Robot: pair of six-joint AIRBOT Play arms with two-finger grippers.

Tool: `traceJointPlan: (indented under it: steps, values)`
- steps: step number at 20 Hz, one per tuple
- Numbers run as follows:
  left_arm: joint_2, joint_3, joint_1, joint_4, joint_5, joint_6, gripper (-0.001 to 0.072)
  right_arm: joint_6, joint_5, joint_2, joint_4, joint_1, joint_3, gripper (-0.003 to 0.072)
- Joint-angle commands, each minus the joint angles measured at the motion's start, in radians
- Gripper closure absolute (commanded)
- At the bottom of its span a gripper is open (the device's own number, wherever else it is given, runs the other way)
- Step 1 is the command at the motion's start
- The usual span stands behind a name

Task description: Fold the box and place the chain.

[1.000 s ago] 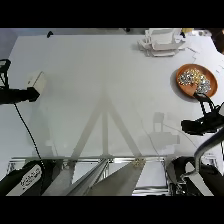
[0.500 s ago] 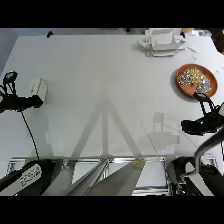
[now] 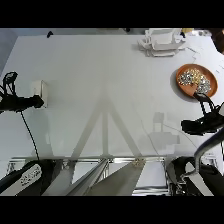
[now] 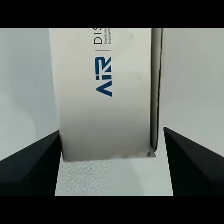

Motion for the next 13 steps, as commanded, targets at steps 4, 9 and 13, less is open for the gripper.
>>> traceJointPlan:
  steps: [4, 9, 13]
  values:
    - [0.217, 0.0, 0.0, -0.003, -0.031, 0.0, 0.0007, 0.0, 0.0, 0.001, 0.0, -0.001, 0.0, 0.0667]
    - [0.312, 0.0, 0.0, -0.003, -0.016, 0.0, 0.0007, 0.0, 0.0, 0.001, 0.0, -0.001, 0.0, 0.0667]
    - [0.31, 0.0, 0.0, -0.004, -0.016, -0.001, 0.0007, 0.0, 0.0, 0.001, 0.0, -0.001, 0.0, 0.0667]
